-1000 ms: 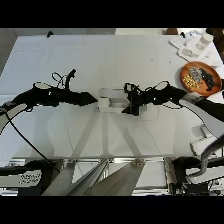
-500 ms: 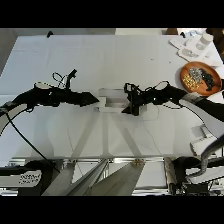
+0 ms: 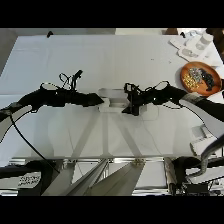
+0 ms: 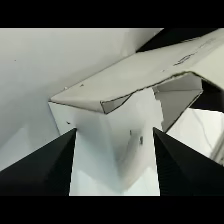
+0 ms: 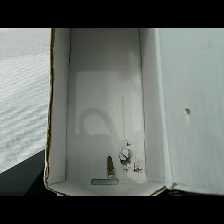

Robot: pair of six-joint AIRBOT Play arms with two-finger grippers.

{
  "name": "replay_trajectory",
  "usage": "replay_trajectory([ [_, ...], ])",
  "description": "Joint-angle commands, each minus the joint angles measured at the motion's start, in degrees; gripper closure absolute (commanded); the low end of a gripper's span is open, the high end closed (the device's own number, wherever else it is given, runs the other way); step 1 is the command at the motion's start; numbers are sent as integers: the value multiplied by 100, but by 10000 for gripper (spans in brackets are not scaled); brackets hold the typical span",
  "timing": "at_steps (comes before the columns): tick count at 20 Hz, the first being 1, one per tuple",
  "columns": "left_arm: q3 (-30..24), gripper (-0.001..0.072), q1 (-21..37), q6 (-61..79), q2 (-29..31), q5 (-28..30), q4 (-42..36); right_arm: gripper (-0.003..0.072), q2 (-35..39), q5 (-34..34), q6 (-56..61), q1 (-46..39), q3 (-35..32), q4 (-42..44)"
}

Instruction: Fold the box and place the chain.

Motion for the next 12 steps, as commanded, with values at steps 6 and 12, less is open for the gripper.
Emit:
replay_trajectory([
  [6, 197, 202, -374, -1051, 297, 658, 1683, 249, -2, 0, -2, 4, 0, 0],
  [12, 573, 204, -614, -1596, 295, 673, 1939, 249, 0, 0, -2, 4, 0, 0],
])
